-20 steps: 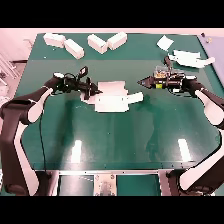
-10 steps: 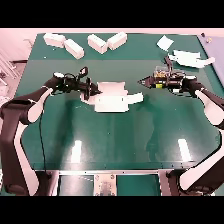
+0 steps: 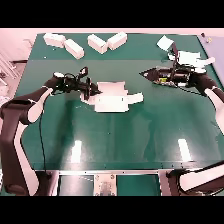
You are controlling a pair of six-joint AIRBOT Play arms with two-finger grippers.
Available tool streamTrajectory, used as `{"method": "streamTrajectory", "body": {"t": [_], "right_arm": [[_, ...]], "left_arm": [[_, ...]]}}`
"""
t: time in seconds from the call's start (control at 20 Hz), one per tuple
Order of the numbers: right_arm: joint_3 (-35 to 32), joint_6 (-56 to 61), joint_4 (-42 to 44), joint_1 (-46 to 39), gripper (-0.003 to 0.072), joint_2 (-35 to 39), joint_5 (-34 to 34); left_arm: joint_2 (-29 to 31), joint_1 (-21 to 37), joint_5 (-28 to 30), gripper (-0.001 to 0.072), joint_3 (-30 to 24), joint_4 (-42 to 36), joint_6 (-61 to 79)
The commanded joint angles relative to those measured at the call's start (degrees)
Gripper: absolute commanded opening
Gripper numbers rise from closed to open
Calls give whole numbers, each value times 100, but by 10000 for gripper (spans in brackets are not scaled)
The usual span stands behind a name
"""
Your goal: Fold the box and place the chain.
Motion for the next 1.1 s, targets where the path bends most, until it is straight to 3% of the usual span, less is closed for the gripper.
{"method": "streamTrajectory", "body": {"t": [0.0, 0.2, 0.35, 0.45, 0.5, 0.85, 1.05], "right_arm": [[-796, -275, -675, 339, 3, 1043, -1423], [-1930, -501, -1491, 837, 2, 1978, -2594], [-2564, -1563, -1488, 1217, 20, 2208, -2568], [-2918, -2686, -1567, 1565, 471, 2199, -2549], [-3014, -2900, -1567, 1705, 527, 2199, -2566], [-3060, -2949, -1567, 2044, 527, 2177, -2302], [-3060, -2983, -1572, 2194, 528, 1781, -2374]], "left_arm": [[-4, 4, 4, 19, -2, 4, 0], [-4, 4, 4, 19, -2, 4, 0], [-4, 4, 4, 19, -2, 4, 0], [-4, 4, 2, 19, -2, 4, 0], [-4, 4, 4, 19, -2, 4, 0], [-4, 4, 4, 19, -2, 4, 0], [-4, 4, 4, 19, -2, 2, 0]]}}
